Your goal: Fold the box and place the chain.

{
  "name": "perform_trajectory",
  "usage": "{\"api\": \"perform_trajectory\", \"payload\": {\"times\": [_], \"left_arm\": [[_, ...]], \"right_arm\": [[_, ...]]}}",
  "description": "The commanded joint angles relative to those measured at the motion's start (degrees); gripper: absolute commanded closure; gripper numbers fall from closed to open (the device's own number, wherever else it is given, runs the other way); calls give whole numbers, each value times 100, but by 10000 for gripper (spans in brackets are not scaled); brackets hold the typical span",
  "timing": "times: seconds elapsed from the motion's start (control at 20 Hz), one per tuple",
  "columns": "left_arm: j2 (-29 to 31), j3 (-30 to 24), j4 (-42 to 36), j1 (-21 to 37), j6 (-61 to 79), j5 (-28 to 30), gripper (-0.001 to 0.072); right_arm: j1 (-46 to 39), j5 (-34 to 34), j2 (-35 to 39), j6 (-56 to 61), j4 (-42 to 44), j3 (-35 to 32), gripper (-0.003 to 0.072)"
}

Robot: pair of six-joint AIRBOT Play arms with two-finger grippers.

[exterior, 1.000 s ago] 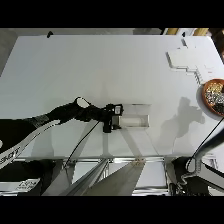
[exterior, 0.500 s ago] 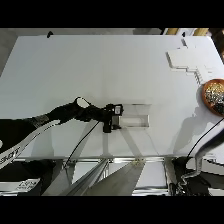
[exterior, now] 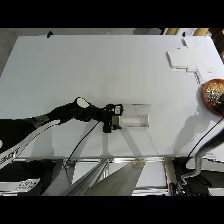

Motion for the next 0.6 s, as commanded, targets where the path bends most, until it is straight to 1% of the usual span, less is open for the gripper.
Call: {"api": "perform_trajectory", "payload": {"times": [0.0,0.1,0.3,0.4,0.55], "left_arm": [[4,2,0,4,0,2,435],[4,2,0,4,0,2,435],[4,2,0,4,0,2,435],[4,2,2,4,0,2,435],[4,2,0,4,0,2,435]], "right_arm": [[-2,74,11,9,146,7,675],[-2,205,197,-155,479,7,675],[33,385,984,-413,1161,7,675],[205,380,1342,-415,1143,4,675],[315,459,1344,-396,726,2,662]]}}
